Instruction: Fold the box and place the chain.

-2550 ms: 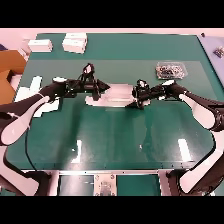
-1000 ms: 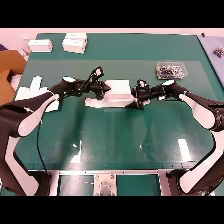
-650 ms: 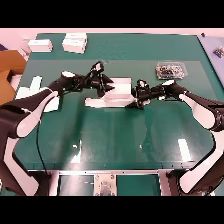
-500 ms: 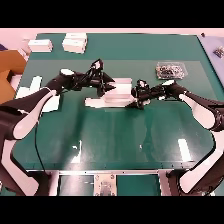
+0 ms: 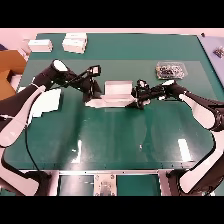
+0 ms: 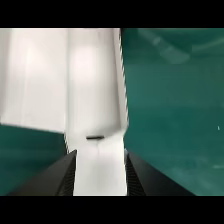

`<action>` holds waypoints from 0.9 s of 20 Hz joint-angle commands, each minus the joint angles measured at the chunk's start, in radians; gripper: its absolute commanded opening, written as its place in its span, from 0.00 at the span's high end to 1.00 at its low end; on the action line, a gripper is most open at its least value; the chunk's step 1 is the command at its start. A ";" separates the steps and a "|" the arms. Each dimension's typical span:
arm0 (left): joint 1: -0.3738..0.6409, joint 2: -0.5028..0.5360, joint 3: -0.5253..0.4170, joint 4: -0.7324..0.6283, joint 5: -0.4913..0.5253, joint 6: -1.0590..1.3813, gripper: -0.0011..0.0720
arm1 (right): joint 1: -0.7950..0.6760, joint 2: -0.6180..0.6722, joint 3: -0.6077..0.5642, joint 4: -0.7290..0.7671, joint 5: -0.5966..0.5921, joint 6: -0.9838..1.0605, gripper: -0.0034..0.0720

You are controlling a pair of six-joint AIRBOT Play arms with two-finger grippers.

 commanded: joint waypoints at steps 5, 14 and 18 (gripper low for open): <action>0.001 0.005 -0.042 0.115 0.068 -0.052 0.39 | 0.000 0.000 0.001 0.000 0.000 0.000 0.19; 0.001 -0.064 -0.103 -0.138 0.169 0.101 0.39 | 0.000 0.000 0.001 0.000 0.000 0.000 0.19; 0.001 -0.082 -0.103 -0.140 0.163 0.101 0.39 | 0.000 0.000 0.001 0.000 0.000 0.000 0.19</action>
